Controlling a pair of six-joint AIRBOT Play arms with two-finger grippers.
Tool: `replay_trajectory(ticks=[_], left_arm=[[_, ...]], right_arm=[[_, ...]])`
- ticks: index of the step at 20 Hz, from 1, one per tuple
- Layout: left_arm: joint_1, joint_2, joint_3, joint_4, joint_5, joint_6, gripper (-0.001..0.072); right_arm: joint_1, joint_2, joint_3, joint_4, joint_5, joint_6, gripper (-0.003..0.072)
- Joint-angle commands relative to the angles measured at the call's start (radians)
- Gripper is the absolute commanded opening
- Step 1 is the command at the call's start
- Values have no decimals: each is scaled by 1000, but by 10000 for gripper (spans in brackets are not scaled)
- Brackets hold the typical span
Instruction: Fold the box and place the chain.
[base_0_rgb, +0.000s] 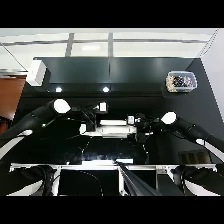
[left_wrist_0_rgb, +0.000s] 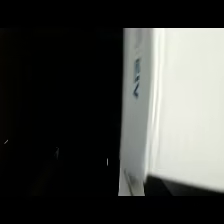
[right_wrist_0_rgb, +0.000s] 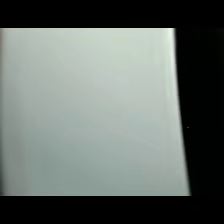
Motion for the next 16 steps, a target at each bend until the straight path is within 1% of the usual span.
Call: replay_trajectory(ticks=[1,3,4,5,6,7,8,9,11,12,14,16], left_arm=[[46,114,2,161,-105,-235,577],[61,167,2,220,-252,-362,569],[61,179,2,245,-331,-410,441],[56,182,2,245,-417,-452,79],[48,179,0,207,-492,-468,27],[35,177,-6,125,-542,-489,27],[18,176,-17,20,-541,-488,27],[0,176,-29,-93,-483,-488,27],[-26,170,-53,-277,-279,-486,30],[-32,156,-58,-323,-191,-465,30],[-29,107,-58,-322,-43,-442,29],[-31,36,-57,-348,132,-443,28]], right_arm=[[1,0,0,-1,-1,0,309],[1,0,0,-1,-1,0,309],[1,0,0,-1,-1,0,309],[1,0,0,-1,-1,0,309],[1,0,0,-1,-1,0,309],[1,0,0,-1,-1,0,309],[1,0,0,-1,-1,0,309],[1,0,0,-1,-1,0,308],[0,0,0,-1,-1,0,309],[1,0,0,-1,-1,0,309],[1,0,0,-1,-1,0,309],[1,0,0,-1,-1,0,309]])
